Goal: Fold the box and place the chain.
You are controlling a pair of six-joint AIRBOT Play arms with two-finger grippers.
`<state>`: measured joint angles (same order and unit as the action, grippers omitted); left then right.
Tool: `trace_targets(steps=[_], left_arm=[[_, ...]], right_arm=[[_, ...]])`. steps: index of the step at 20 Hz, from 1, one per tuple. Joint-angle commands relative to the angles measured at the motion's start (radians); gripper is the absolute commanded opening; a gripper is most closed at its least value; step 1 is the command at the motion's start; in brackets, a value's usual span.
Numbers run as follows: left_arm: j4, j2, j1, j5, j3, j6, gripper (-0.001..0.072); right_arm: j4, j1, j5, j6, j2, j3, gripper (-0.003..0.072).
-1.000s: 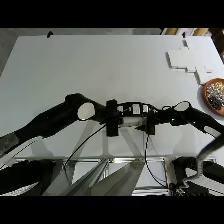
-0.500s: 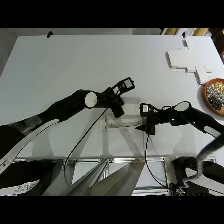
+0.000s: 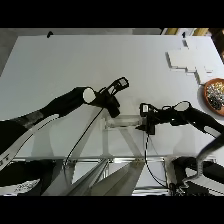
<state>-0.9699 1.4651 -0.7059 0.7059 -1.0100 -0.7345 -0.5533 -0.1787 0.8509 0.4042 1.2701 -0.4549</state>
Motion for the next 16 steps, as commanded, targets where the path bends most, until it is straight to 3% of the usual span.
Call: trace_targets(steps=[1, 5, 9, 16], left_arm=[[-0.134, -0.098, 0.003, 0.208, -0.001, -0.010, 0.0008], [-0.159, -0.119, -0.012, 0.327, 0.000, -0.011, 0.0010], [-0.165, -0.090, -0.027, 0.258, 0.000, -0.008, 0.0009], [-0.198, -0.029, -0.016, 0.267, 0.000, -0.007, 0.0008]], right_arm=[[0.000, 0.000, 0.001, -0.003, -0.001, 0.000, 0.0415], [0.001, 0.000, 0.001, -0.003, -0.001, 0.000, 0.0415], [0.000, 0.000, 0.001, -0.003, -0.001, 0.000, 0.0415], [0.000, 0.000, 0.001, -0.003, -0.001, 0.000, 0.0415]])
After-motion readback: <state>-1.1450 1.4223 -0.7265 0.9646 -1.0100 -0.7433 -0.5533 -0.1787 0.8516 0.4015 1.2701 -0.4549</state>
